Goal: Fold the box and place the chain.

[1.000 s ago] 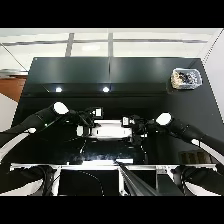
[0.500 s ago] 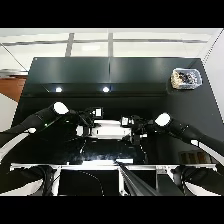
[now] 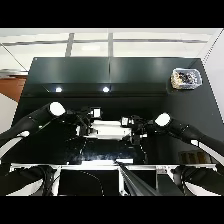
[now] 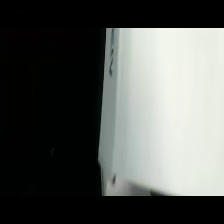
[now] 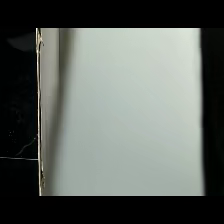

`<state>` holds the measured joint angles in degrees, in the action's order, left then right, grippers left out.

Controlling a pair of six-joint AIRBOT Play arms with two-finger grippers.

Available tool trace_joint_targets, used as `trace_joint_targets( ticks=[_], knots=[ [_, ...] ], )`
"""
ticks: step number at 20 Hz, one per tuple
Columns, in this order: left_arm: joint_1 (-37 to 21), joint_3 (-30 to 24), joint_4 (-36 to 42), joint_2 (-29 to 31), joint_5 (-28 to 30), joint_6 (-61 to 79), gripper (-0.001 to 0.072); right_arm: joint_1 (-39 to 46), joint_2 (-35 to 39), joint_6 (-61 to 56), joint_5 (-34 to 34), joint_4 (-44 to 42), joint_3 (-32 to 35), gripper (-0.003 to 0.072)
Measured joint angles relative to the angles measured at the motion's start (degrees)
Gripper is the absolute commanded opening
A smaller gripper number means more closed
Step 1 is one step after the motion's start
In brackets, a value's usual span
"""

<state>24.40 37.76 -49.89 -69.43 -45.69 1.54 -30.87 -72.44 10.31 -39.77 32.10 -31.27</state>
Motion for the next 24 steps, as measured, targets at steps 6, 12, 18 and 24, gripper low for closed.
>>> trace_joint_targets(
  ticks=[6, 12, 18, 24],
  knots=[
    [-1.57, 0.00, -10.60, 9.33, -8.22, -21.16, 0.0028, 0.00, 0.00, 0.00, -0.04, 0.07, 0.00, 0.0553],
    [-1.55, -0.31, -1.22, 11.76, -20.22, -30.97, 0.0028, 0.00, 0.00, 0.02, -0.04, 0.09, 0.00, 0.0553],
    [-1.53, -0.37, 14.29, 8.52, -4.39, -32.68, 0.0028, 0.00, 0.00, 0.00, -0.04, 0.13, 0.00, 0.0553],
    [-1.51, -0.39, 17.49, 0.35, 4.70, -32.83, 0.0027, 0.00, 0.00, 0.00, -0.04, 0.11, 0.00, 0.0553]
  ],
)
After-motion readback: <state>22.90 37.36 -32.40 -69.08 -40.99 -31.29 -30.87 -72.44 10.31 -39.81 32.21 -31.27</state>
